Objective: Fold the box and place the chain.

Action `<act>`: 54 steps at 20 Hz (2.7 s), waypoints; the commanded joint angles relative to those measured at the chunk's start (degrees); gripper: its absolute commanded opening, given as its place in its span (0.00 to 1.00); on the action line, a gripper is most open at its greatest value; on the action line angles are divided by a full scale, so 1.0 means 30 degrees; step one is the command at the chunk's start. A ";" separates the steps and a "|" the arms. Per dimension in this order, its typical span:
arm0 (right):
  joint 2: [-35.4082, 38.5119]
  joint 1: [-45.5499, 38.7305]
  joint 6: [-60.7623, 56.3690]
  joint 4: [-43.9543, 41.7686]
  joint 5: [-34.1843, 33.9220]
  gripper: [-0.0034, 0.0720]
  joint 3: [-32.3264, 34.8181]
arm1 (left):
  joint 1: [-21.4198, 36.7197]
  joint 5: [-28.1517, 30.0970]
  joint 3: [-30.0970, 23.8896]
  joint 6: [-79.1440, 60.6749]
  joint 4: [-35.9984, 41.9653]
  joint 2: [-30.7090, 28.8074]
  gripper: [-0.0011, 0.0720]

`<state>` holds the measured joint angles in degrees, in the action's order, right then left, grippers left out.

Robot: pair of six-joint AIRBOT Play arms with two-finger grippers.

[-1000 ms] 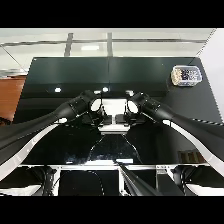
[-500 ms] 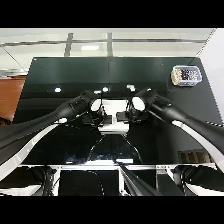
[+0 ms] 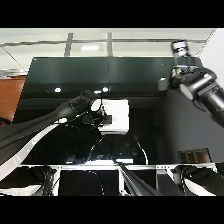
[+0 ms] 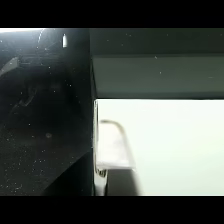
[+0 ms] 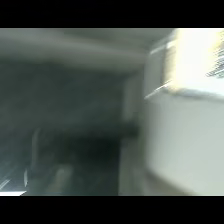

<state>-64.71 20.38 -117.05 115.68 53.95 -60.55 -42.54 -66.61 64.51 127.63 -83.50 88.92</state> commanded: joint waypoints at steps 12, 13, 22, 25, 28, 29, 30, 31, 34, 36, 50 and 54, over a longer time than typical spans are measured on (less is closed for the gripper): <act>-1.5271 -1.1438 -0.4065 -1.3376 0.3126 0.78 -1.5212 | 0.0015 0.0036 -0.0007 -0.0015 0.0007 0.0007 0.05; -1.5431 -1.1519 -0.4073 -1.3624 0.2849 0.78 -1.5344 | 0.0015 0.0036 -0.0007 -0.0015 0.0007 0.0007 0.05; -1.6575 -1.1701 -0.4561 -1.5460 0.1268 0.78 -1.5373 | 0.0015 0.0007 -0.0007 -0.0015 0.0007 0.0007 0.05; -1.7121 -1.1577 -0.3774 -1.5526 0.1297 0.78 -1.5373 | 0.0015 0.0022 -0.0007 -0.0015 0.0007 0.0007 0.05; -1.7340 -1.1540 -0.2761 -1.5467 0.1319 0.66 -1.5373 | 0.0015 0.0029 -0.0007 -0.0015 0.0015 0.0007 0.05; -1.7333 -1.1577 -0.2361 -1.5504 0.1282 0.49 -1.5373 | 0.0015 0.0022 -0.0007 -0.0015 0.0015 0.0007 0.05; -1.7325 -1.1621 -0.1800 -1.5642 0.1311 0.35 -1.5387 | 0.0015 0.0029 -0.0007 -0.0015 0.0015 0.0007 0.05; -1.7303 -1.1650 -0.0816 -1.6123 0.1392 0.18 -1.5395 | 0.0015 0.0022 -0.0007 -0.0015 0.0015 0.0007 0.05; -1.6546 -1.1810 0.2288 -1.6881 0.1690 0.06 -1.5693 | 0.0015 0.0022 -0.0007 -0.0015 0.0015 0.0007 0.05; -1.5176 -1.1970 0.4524 -1.6852 0.1887 0.06 -1.5766 | 0.0015 0.0022 -0.0007 -0.0015 0.0015 0.0007 0.05; -0.2441 -1.2021 1.1213 -1.9438 0.7359 0.06 -1.5730 | 0.0015 0.0029 -0.0007 -0.0007 0.0080 0.0007 0.05; 0.0211 -1.1103 1.1519 -2.0072 0.8153 0.06 -1.5242 | 0.0015 0.0015 -0.0007 -0.0015 0.0087 0.0007 0.05</act>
<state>-69.76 -14.59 -83.79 57.76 76.25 -107.26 -42.54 -66.54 64.51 127.59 -83.26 88.92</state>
